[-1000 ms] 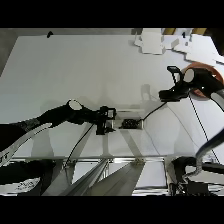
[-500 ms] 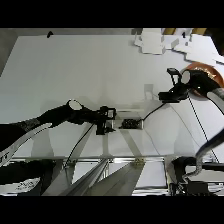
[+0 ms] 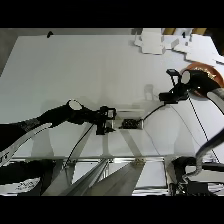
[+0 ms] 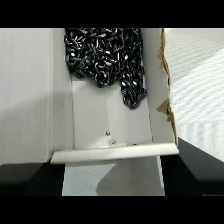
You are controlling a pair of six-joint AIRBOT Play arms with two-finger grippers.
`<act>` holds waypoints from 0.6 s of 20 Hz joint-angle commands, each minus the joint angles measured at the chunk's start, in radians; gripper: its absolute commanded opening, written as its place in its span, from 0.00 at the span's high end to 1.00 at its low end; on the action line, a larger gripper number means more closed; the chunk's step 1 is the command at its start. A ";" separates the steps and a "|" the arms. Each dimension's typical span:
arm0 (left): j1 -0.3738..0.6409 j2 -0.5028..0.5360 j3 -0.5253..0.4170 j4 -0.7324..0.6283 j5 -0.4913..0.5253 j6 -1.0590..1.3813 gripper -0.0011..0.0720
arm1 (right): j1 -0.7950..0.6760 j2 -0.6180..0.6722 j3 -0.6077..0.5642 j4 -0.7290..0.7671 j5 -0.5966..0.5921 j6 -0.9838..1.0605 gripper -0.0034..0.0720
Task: Fold the box and place the chain.
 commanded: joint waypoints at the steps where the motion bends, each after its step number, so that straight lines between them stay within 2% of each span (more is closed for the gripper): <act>1: 0.000 0.001 0.000 0.000 0.000 0.000 0.78 | 0.000 0.103 0.001 -0.005 0.043 -0.054 0.92; 8: 0.000 0.001 0.000 0.000 0.000 0.000 0.78 | 0.008 0.475 0.001 0.144 0.227 -0.105 0.92; 12: 0.000 0.001 0.000 0.000 0.000 0.000 0.78 | 0.099 0.637 0.001 0.233 0.306 -0.136 0.92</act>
